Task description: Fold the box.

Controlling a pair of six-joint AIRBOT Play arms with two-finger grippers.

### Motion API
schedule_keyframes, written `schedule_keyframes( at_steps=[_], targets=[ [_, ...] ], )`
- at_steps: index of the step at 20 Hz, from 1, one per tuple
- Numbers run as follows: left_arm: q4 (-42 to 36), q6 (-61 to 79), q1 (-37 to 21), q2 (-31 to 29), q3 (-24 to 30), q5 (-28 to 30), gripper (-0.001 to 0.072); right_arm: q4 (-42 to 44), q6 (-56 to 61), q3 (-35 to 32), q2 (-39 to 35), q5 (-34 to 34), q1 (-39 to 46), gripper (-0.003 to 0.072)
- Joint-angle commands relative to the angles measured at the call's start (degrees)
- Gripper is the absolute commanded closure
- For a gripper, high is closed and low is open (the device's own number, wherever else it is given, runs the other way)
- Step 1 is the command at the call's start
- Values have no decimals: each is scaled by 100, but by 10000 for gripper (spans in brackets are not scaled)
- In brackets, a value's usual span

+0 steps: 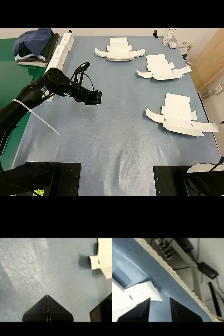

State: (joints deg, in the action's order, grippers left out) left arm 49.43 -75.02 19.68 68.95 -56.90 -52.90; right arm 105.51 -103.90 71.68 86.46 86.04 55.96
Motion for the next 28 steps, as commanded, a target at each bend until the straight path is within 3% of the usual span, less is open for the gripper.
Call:
schedule_keyframes(
  at_steps=[1, 7, 11, 12, 13, 17, 21, 28],
  targets=[
    [-37, 17, 0, 2, -4, -2, 696, 887, -984, -284, 201, 107, 450, 293],
    [-59, 17, 0, 2, -4, 0, 696, 1270, -1237, -284, 664, 278, 387, 299],
    [-61, 17, 0, 2, -4, 46, 697, 2260, -1722, -282, 660, 651, -44, 566],
    [-79, 20, 0, 2, -4, 61, 696, 2337, -1725, -282, 662, 723, -249, 672],
    [-107, 17, 0, 2, -4, 114, 696, 2332, -1720, -284, 662, 776, -494, 687],
    [-192, -4, -11, 0, -4, 74, 697, 2553, -1537, -321, 573, 726, -1646, 688],
    [-109, 17, -94, -332, 111, -273, 698, 2723, -1067, -883, -168, -83, -2765, 689],
    [-146, 101, -737, -2035, 1781, -1023, 698, 2704, 190, -3018, -2439, -1593, -4599, 688]
  ],
)
